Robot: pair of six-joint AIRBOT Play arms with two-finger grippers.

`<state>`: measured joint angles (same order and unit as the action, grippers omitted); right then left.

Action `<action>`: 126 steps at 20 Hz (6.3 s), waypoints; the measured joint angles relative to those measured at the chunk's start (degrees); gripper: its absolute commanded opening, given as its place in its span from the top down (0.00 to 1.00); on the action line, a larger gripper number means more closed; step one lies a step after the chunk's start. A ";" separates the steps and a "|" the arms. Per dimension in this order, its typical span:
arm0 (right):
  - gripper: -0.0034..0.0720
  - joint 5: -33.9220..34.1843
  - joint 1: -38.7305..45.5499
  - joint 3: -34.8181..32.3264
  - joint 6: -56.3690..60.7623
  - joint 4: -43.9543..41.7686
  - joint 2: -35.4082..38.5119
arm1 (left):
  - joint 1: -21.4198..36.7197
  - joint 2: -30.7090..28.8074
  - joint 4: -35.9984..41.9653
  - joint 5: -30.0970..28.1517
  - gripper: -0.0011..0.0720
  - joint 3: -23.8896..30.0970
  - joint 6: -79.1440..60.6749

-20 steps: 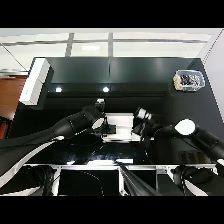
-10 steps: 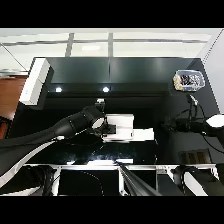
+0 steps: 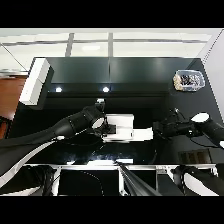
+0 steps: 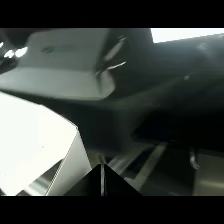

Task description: Fold the box and place the chain.

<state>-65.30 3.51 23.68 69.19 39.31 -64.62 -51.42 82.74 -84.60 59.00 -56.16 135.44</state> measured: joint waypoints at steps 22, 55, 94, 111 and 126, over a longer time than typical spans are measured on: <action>0.25 3.93 -21.53 9.09 5.51 -1.95 -1.33 | 0.00 0.00 0.00 0.02 0.95 0.00 0.00; 0.64 2.29 -48.41 27.89 61.79 45.99 -10.32 | 0.00 0.00 0.00 0.02 0.95 0.02 0.00; 0.46 -4.57 -48.30 29.94 59.60 49.27 -2.58 | 0.00 0.00 0.00 0.15 0.95 0.02 -0.04; 0.02 15.85 -6.38 29.94 46.49 76.50 10.21 | 0.00 0.00 -3.96 0.22 0.95 0.00 1.46; 0.10 -0.94 12.59 77.66 61.66 56.41 -39.36 | 0.04 0.04 -5.09 3.02 0.95 0.00 1.49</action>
<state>-66.24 16.10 101.34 130.85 95.72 -103.98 -51.37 82.78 -89.69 62.02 -56.16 136.92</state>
